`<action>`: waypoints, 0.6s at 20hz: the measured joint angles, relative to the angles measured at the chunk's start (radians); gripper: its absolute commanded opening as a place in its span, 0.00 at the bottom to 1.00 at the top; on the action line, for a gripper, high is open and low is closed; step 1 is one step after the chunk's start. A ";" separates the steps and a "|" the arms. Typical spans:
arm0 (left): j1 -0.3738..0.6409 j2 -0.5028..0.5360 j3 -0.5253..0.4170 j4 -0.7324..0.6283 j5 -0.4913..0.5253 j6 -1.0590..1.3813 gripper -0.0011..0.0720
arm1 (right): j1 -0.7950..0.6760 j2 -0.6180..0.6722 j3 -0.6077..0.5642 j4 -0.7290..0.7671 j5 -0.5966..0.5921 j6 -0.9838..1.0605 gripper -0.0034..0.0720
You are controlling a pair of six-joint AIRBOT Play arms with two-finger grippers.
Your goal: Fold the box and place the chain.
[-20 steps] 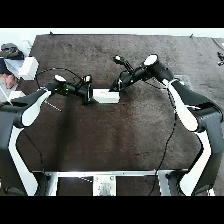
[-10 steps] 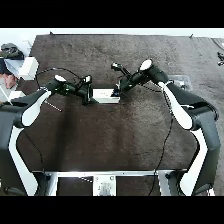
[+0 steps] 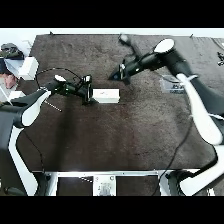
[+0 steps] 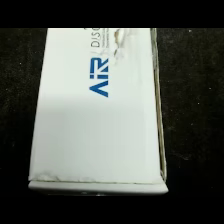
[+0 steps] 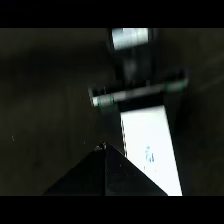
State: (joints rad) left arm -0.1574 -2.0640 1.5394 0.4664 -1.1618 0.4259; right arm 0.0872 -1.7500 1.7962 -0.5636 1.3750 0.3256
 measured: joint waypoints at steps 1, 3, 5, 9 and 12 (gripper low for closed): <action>0.000 0.000 0.000 0.000 0.000 0.000 0.49 | 0.001 0.060 -0.038 0.014 -0.013 0.000 0.02; 0.000 0.000 0.000 0.000 0.000 0.000 0.49 | 0.003 0.195 -0.153 0.042 -0.085 -0.003 0.02; 0.000 0.000 0.000 0.000 0.000 0.000 0.49 | 0.000 0.354 -0.327 0.049 -0.234 -0.024 0.02; 0.000 0.000 0.000 0.000 0.000 0.000 0.49 | 0.002 0.705 -0.774 0.069 -0.687 -0.050 0.03; 0.000 0.000 0.000 0.000 -0.001 0.000 0.49 | 0.002 0.943 -1.095 0.085 -0.993 -0.056 0.03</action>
